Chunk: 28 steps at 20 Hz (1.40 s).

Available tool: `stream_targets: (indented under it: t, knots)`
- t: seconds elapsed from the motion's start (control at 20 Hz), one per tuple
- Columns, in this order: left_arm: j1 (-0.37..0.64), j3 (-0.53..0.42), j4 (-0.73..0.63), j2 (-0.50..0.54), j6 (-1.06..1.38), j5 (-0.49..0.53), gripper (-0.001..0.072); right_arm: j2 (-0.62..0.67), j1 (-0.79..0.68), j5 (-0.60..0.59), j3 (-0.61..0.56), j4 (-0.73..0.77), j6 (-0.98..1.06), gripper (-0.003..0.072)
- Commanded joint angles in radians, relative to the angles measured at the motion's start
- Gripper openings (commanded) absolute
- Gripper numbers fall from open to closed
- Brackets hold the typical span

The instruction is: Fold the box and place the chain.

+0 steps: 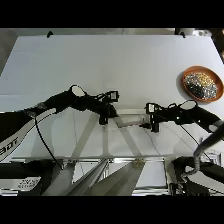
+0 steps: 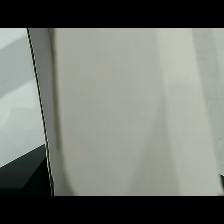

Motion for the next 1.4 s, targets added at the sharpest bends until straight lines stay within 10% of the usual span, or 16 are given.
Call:
stream_targets:
  t: [0.0,0.95,1.35]
  knots:
    - [0.001,-0.001,0.008,0.0,0.0,-0.003,0.0013,-0.02,-0.024,0.045,0.0,0.028,-0.135,0.0504]
    - [0.001,-0.001,0.008,0.0,0.0,-0.003,0.0013,-0.053,-0.035,0.072,0.001,0.088,-0.196,0.0692]
    - [0.001,-0.001,0.008,0.0,0.0,-0.003,0.0013,-0.064,-0.039,0.088,0.001,0.094,-0.196,0.0581]
